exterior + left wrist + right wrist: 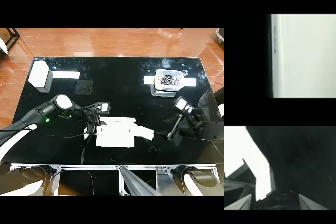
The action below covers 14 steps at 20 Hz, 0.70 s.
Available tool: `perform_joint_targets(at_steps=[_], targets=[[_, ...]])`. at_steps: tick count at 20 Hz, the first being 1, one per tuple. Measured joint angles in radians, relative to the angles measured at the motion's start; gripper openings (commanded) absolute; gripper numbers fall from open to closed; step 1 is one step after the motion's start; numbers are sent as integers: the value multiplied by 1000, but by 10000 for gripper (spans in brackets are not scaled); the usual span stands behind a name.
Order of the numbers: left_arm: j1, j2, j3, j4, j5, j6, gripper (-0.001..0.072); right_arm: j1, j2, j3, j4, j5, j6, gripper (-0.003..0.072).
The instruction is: Fold the box and place the chain.
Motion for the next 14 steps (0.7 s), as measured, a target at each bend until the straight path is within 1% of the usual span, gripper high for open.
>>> perform_joint_targets(at_steps=[4,7,11,14], targets=[[27,-3,-17,0,69,-28,23,171,0,-66,10,169,-120,705],[42,-5,-35,1,84,-46,23,279,-11,-103,12,263,-153,705],[47,-14,-44,2,100,-29,23,389,-75,-129,13,359,-181,705],[46,-25,-46,0,90,25,23,445,-143,-135,13,431,-221,705]])
